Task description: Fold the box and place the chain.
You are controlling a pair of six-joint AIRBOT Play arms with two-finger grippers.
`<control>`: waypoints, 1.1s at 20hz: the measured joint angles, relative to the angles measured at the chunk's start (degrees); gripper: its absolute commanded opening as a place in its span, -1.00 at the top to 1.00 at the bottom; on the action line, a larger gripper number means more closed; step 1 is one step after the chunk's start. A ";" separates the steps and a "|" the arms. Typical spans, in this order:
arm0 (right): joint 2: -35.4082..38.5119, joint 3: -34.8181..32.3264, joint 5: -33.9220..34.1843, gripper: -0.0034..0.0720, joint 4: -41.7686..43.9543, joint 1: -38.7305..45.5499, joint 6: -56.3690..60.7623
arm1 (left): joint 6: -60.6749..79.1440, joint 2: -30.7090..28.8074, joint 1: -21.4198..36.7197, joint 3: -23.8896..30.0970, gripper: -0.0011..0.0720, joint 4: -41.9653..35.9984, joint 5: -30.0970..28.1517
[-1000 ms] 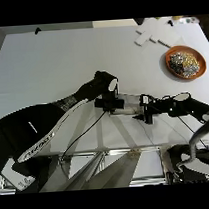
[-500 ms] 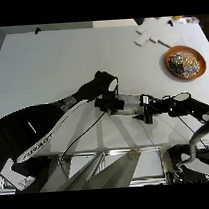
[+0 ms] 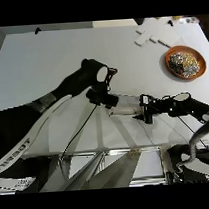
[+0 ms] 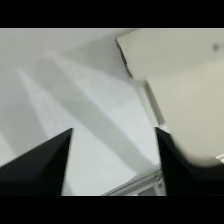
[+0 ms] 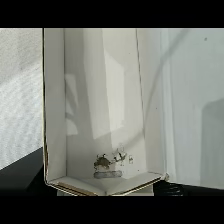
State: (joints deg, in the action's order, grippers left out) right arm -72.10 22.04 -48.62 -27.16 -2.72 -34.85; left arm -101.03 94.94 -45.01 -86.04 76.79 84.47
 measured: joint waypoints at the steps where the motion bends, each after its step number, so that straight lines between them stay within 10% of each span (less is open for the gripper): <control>1: -0.02 0.00 0.00 0.07 0.00 0.00 0.00 | 4.31 -1.88 0.81 0.00 -0.81 -0.17 0.83; 6: -0.02 0.00 0.00 0.07 0.00 0.00 0.02 | 30.36 -10.01 5.42 2.34 -0.94 -1.55 0.48; 11: 0.00 0.00 0.00 0.07 0.00 0.00 0.02 | 66.60 -13.68 8.96 15.96 -0.94 -7.19 -10.32; 22: -0.02 0.00 -0.02 0.07 0.00 0.00 0.02 | 108.17 -5.77 13.18 31.01 -0.94 -33.70 -28.61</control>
State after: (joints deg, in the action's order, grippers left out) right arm -72.12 22.04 -48.64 -27.16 -2.72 -34.83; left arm 7.14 89.17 -31.83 -55.02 43.09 55.86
